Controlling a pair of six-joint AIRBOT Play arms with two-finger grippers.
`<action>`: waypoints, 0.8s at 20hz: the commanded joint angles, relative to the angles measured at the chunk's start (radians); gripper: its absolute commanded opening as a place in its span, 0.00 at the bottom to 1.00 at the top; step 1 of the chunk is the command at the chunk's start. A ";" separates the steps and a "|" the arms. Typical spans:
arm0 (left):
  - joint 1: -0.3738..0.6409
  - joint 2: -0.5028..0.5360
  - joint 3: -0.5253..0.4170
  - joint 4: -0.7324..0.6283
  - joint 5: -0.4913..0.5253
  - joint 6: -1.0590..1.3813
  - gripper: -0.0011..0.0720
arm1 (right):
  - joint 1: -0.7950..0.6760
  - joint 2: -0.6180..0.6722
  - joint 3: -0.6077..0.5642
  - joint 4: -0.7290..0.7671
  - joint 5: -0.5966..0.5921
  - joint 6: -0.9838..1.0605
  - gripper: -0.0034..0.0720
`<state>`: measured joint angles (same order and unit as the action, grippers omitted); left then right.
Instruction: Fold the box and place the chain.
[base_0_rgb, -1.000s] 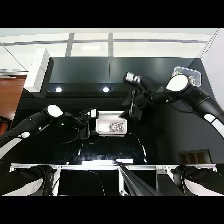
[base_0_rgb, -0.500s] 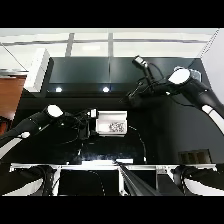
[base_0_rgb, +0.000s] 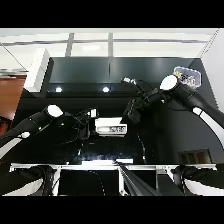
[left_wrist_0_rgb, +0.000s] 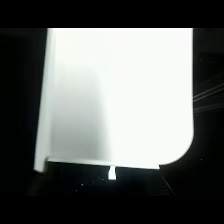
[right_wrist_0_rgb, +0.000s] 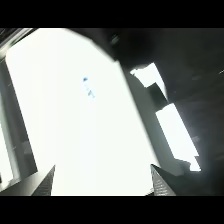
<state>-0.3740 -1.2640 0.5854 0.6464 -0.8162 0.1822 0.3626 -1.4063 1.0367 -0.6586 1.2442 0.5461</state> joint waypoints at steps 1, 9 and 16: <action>0.000 0.000 0.000 0.000 0.001 0.000 0.56 | 0.004 0.009 -0.058 0.026 0.025 -0.009 1.00; 0.000 0.000 0.000 0.000 0.001 0.000 0.56 | 0.024 0.064 -0.061 0.018 -0.060 -0.117 1.00; 0.000 0.000 0.000 0.000 0.001 0.000 0.56 | -0.029 0.180 0.042 0.001 -0.027 0.173 1.00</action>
